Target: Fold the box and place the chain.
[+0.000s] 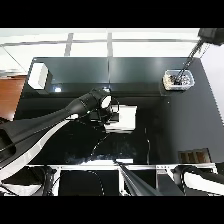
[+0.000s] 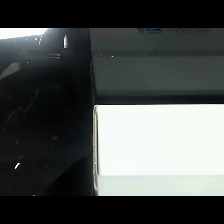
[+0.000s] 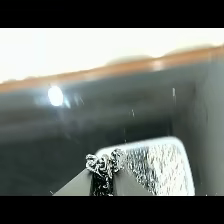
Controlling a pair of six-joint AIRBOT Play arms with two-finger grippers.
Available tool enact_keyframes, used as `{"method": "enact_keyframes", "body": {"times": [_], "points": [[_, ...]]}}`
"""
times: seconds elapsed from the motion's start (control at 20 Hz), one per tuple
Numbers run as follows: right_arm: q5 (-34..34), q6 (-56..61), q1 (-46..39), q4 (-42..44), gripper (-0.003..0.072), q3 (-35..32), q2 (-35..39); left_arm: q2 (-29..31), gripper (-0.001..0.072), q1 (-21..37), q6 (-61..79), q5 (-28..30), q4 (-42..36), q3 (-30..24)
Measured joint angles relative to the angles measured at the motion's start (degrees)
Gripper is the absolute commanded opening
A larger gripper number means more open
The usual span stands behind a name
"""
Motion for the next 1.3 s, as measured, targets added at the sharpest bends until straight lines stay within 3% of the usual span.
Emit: {"method": "enact_keyframes", "body": {"times": [0.3, 0.45, 0.8, 1.05, 1.3], "points": [[-4.70, -3.54, 0.92, 4.33, 0.0007, 0.46, 10.75, 0.00, 0.0029, 0.00, 0.00, 0.00, -0.02, 0.00], [-3.37, -7.43, 1.05, 10.86, 0.0007, 1.55, 14.32, 0.00, 0.0029, 0.00, 0.00, -0.02, -0.02, 0.00], [13.94, -17.16, 1.81, 29.75, 0.0008, -0.37, 17.33, 0.00, 0.0029, 0.00, 0.00, -0.09, -0.02, 0.00], [23.19, -23.43, 5.53, 41.29, 0.0006, -13.42, 17.64, 0.00, 0.0029, 0.00, 0.00, -0.11, -0.02, 0.00], [20.96, -27.17, 11.72, 49.13, 0.0006, -31.21, 17.64, 0.00, 0.0029, 0.00, 0.00, -0.11, -0.04, 0.00]]}}
